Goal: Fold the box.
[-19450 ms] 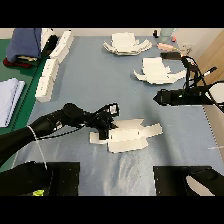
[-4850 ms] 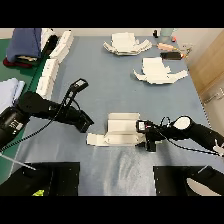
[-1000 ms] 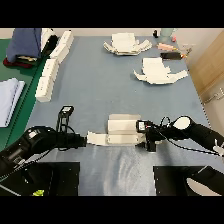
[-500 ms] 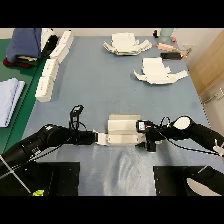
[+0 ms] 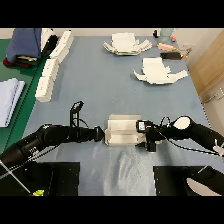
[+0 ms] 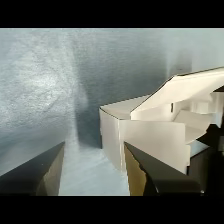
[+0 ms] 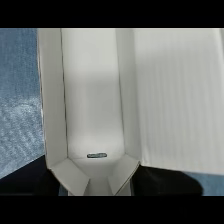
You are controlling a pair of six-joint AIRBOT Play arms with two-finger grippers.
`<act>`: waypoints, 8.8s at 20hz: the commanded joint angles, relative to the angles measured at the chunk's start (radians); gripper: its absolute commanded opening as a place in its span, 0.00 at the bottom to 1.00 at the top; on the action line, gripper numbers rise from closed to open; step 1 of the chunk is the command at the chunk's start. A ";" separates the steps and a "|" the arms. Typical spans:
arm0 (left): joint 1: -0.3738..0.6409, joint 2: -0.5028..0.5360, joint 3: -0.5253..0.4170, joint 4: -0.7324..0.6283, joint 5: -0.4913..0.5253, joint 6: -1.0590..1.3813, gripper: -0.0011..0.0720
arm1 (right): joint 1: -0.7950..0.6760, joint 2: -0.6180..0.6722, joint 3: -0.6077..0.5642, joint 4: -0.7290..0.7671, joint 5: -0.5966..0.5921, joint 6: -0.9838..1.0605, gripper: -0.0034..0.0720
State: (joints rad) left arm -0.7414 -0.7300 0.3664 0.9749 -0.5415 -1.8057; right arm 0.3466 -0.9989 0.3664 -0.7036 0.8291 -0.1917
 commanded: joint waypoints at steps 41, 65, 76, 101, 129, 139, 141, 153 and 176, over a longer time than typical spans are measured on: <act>-0.308 -0.618 0.602 0.515 -0.496 -0.609 0.59 | 0.000 0.001 0.000 0.000 0.000 0.000 0.82; -0.373 -0.667 0.692 0.590 -0.591 -0.800 0.93 | 0.000 0.001 0.000 0.000 0.000 0.000 0.82; -0.304 -0.385 0.750 0.609 -0.936 -0.465 0.03 | 0.000 0.001 0.000 0.001 0.000 0.000 0.82; 0.200 -0.191 0.025 -0.442 -0.193 2.068 0.97 | 0.000 0.001 0.000 0.001 0.000 0.000 0.82; 0.099 -0.435 0.103 -0.584 -0.112 2.073 0.97 | 0.000 0.001 0.000 0.001 0.000 0.000 0.82; 0.049 -0.440 0.102 -0.582 -0.072 1.999 0.97 | 0.000 0.001 0.000 0.000 0.000 0.000 0.82; 0.049 -0.440 0.102 -0.570 -0.059 1.966 0.97 | 0.000 0.001 0.000 0.001 0.000 0.000 0.82; 0.049 -0.440 0.102 -0.505 -0.043 1.919 0.65 | 0.000 0.001 0.000 0.000 0.000 0.000 0.82; 0.050 -0.440 0.102 -0.507 -0.044 1.920 0.69 | 0.000 0.001 0.000 0.001 0.000 0.000 0.82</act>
State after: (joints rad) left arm -0.6930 -1.1694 0.4690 0.4679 -0.5858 0.1146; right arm 0.3470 -0.9989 0.3664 -0.7033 0.8291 -0.1917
